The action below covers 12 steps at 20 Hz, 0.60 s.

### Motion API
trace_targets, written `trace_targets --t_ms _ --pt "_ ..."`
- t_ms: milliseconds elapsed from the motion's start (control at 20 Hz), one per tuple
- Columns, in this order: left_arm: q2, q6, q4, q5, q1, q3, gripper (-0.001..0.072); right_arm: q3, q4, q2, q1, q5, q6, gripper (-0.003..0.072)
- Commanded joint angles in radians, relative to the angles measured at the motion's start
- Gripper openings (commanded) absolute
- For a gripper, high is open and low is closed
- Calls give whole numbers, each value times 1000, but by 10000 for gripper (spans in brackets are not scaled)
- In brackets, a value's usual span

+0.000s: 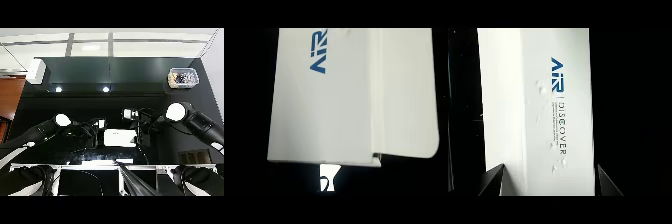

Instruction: Fold the box and place the chain.

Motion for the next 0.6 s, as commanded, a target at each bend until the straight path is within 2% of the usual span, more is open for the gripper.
trace_targets --t_ms 0,150,200,250,300,550 --pt "0 0 0 0 0 1 369 -2 -26 0 8 -17 10 720" --pt "0 0 0 0 0 1 369 -2 -26 0 8 -21 29 720" --pt "0 0 0 0 0 1 369 -2 -26 0 8 -21 42 666" --pt "0 0 0 0 0 1 369 -2 -23 1 8 -16 55 505" --pt "0 0 0 0 0 1 369 -2 -13 1 8 -8 63 461" --pt "0 0 0 0 0 1 369 -2 25 0 8 14 63 432"
